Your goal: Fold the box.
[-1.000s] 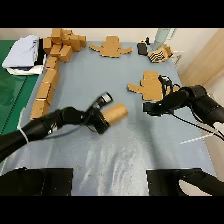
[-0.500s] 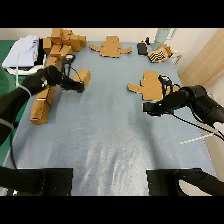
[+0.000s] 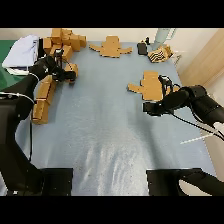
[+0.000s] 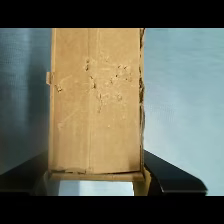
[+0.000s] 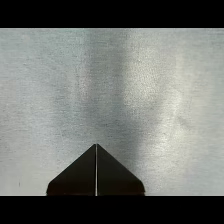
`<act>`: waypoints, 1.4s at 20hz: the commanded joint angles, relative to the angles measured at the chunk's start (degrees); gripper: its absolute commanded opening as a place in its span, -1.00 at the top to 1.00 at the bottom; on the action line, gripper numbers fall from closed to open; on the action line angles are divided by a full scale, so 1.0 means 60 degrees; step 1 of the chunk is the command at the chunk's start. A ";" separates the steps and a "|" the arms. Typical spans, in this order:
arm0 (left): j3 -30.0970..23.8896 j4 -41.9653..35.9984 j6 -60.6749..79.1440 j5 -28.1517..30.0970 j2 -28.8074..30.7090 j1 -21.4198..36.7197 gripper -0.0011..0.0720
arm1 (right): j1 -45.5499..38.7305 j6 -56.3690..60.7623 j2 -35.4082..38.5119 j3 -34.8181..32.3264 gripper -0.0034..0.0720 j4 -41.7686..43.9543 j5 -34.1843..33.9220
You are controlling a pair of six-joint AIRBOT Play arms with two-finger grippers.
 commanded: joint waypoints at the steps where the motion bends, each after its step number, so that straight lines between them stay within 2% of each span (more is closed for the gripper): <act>1: 0.1322 0.1745 -0.1162 -0.0321 -0.0900 0.0058 -0.45 | 0.0007 0.0000 -0.0007 0.0011 0.90 0.0000 0.0004; 4: 0.1880 0.2932 -0.1763 -0.0251 -0.1246 0.0073 -0.45 | 0.0007 0.0000 -0.0007 0.0011 0.90 0.0000 0.0004; 7: 0.2269 0.2958 -0.1796 0.0117 -0.1494 0.0157 -0.45 | 0.0007 0.0004 -0.0007 0.0011 0.90 0.0000 0.0004; 11: 0.2302 0.2918 -0.1883 0.0805 -0.1672 0.0262 -0.45 | 0.0007 0.0004 -0.0007 0.0011 0.90 0.0000 0.0004; 18: 0.2302 0.2889 -0.1934 0.0940 -0.1920 0.0386 -0.45 | 0.0007 0.0000 -0.0007 0.0011 0.90 0.0000 0.0004; 23: 0.2302 0.2871 -0.1953 0.1708 -0.1920 0.0339 -0.45 | 0.0007 0.0004 -0.0007 0.0011 0.90 0.0000 0.0004; 28: 0.2299 0.2841 -0.1953 0.1912 -0.1923 0.0229 -0.45 | 0.0007 0.0004 -0.0007 0.0011 0.90 0.0000 0.0004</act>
